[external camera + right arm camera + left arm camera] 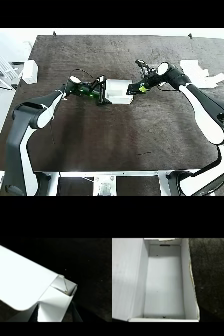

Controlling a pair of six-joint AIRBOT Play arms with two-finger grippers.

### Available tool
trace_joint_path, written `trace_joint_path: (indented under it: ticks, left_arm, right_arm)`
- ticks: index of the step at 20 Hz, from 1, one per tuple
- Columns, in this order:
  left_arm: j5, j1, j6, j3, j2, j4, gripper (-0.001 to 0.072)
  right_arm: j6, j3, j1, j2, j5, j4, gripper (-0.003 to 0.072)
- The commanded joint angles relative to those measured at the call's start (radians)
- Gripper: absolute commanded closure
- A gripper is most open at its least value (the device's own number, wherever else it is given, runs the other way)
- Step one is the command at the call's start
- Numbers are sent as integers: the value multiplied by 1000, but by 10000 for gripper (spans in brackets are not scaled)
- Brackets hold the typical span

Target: Fold the box and place the chain.

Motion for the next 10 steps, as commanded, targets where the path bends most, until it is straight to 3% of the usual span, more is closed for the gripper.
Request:
trace_joint_path:
  ticks: [1,10]
  left_arm:
    - [-1,0,0,0,0,0,476]
    - [-2,0,0,0,0,0,477]
  right_arm:
    - [120,25,29,-21,-16,-97,229]
    - [383,77,113,-51,-7,-311,231]
